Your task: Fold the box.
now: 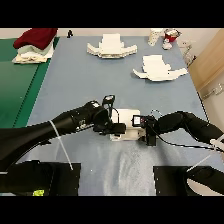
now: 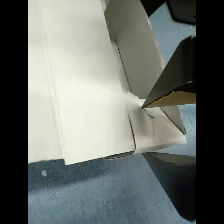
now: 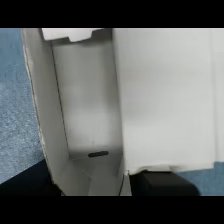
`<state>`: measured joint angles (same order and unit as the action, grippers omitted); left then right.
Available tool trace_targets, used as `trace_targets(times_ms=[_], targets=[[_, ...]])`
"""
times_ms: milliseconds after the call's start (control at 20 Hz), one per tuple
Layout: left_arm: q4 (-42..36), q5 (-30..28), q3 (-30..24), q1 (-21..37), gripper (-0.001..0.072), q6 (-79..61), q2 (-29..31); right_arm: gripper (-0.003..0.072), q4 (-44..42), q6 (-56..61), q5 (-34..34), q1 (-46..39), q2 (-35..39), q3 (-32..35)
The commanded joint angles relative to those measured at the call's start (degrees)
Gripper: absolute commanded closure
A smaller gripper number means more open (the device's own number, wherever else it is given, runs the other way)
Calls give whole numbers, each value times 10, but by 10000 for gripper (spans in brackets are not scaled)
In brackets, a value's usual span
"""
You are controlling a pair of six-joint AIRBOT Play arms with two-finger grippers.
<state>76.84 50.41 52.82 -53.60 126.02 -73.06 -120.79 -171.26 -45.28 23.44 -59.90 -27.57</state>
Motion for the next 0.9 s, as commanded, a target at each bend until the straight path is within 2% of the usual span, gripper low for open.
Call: trace_targets(times_ms=[0, 450, 850], targets=[[29, 53, 40, -19, 291, 31, -32, 196, 0, 0, 0, 0, 0, 0], [53, 86, 56, -17, 309, 90, -48, 196, 0, 0, 0, 0, 0, 0], [90, 141, 130, -18, 309, 90, -108, 196, 0, 0, 0, 0, 0, 0]])
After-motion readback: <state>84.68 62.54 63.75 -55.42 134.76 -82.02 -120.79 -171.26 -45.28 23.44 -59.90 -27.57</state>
